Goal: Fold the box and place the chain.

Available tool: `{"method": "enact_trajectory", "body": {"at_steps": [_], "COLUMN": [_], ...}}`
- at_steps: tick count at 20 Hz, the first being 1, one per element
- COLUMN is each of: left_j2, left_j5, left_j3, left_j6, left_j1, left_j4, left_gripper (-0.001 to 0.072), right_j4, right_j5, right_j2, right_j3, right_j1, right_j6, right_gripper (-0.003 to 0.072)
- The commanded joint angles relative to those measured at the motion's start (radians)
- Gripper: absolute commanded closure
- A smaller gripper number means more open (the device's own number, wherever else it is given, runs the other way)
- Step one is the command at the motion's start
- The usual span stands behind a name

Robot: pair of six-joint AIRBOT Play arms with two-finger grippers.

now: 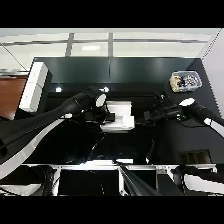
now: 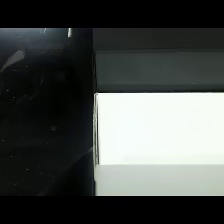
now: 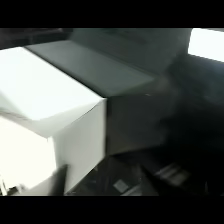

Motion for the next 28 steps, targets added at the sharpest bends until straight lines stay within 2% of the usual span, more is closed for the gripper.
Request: {"method": "enact_trajectory", "body": {"at_steps": [1, 4, 5, 8, 13, 17, 18, 20, 25, 28], "left_j2": [-0.001, -0.001, -0.001, -0.001, -0.001, -0.001, -0.001, -0.001, -0.001, -0.001], "left_j5": [0.0, 0.0, 0.002, 0.002, 0.002, 0.002, 0.002, 0.002, 0.001, 0.001], "left_j3": [0.0, 0.0, 0.0, 0.0, 0.0, 0.0, 0.0, 0.0, 0.0, 0.0], "left_j6": [0.0, 0.0, 0.0, 0.0, 0.0, 0.0, 0.0, 0.0, 0.0, 0.0], "left_j1": [0.001, 0.001, 0.001, 0.001, 0.001, 0.001, 0.001, 0.001, 0.001, 0.001], "left_j4": [0.0, 0.0, 0.0, 0.0, 0.0, 0.0, 0.0, 0.0, 0.0, 0.0], "left_gripper": [0.0681, 0.0682, 0.0681, 0.0681, 0.0682, 0.0682, 0.0681, 0.0681, 0.0682, 0.0681], "right_j4": [0.011, 0.063, 0.077, 0.075, 0.069, 0.04, -0.035, -0.243, -0.65, -0.824], "right_j5": [0.096, 0.127, 0.134, 0.12, 0.019, -0.053, -0.076, -0.108, -0.116, -0.108], "right_j2": [-0.001, -0.001, -0.001, -0.001, -0.001, -0.001, -0.001, -0.001, -0.001, -0.001], "right_j3": [0.039, 0.039, 0.039, 0.039, 0.048, 0.098, 0.127, 0.193, 0.34, 0.389], "right_j1": [-0.024, -0.006, 0.003, 0.048, 0.117, 0.182, 0.212, 0.286, 0.481, 0.557], "right_j6": [-0.007, 0.001, 0.001, 0.029, 0.092, 0.204, 0.275, 0.48, 0.849, 1.044], "right_gripper": [0.0167, 0.0169, 0.0219, 0.0215, 0.0216, 0.0218, 0.0295, 0.0296, 0.0295, 0.0295]}}
